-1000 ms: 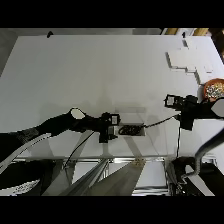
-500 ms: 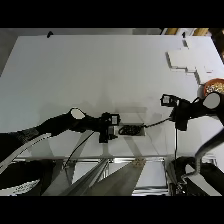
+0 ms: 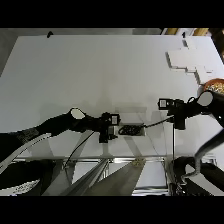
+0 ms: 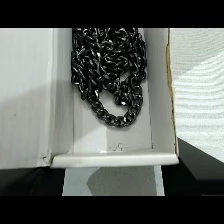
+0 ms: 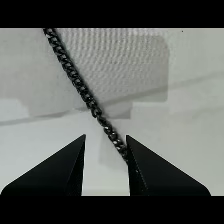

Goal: Fold the box and place the chain.

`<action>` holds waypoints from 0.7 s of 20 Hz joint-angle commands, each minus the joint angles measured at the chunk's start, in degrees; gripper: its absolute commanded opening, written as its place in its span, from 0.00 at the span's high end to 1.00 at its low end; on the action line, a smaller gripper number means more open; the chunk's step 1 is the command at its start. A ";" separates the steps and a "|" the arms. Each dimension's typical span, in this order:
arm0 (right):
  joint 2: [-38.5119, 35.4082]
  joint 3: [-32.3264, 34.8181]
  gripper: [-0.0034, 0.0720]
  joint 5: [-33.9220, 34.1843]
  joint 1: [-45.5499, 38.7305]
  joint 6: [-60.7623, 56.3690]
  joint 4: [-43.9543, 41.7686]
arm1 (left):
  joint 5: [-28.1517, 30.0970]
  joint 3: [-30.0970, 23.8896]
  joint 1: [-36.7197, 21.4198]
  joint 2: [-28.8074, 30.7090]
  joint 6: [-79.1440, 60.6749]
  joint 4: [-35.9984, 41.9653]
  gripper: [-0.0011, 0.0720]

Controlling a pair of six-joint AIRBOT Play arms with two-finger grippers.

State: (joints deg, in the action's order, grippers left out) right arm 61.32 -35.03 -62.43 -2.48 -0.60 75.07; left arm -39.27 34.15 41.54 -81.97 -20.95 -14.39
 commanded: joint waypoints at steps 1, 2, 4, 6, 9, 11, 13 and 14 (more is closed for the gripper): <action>1.46 -0.02 0.56 0.48 -0.02 5.73 0.00 | 0.00 0.04 0.00 0.02 -0.02 0.00 0.75; 2.05 -0.02 0.56 0.66 -0.02 5.75 -0.02 | 0.00 0.02 0.00 0.02 -0.02 0.00 0.75; 2.84 -0.02 0.58 1.27 -0.02 5.75 -0.02 | 0.00 0.02 0.00 0.02 -0.02 0.00 0.75; 3.61 0.00 0.60 1.84 -0.02 5.75 -0.09 | 0.00 0.02 0.00 0.02 -0.02 0.00 0.75; 5.44 0.00 0.66 1.70 -0.02 5.62 -0.07 | 0.00 0.02 0.00 0.02 0.00 0.00 0.75; 6.82 -0.02 0.67 0.98 -0.02 5.62 -0.07 | 0.00 0.02 0.00 0.02 -0.02 0.00 0.75; 7.17 -0.02 0.83 0.46 -0.02 5.60 -0.09 | 0.00 0.02 0.00 0.02 -0.02 0.00 0.75; 7.04 -0.02 0.93 -0.09 -0.02 5.55 -0.11 | 0.00 0.02 0.00 0.02 -0.02 0.00 0.75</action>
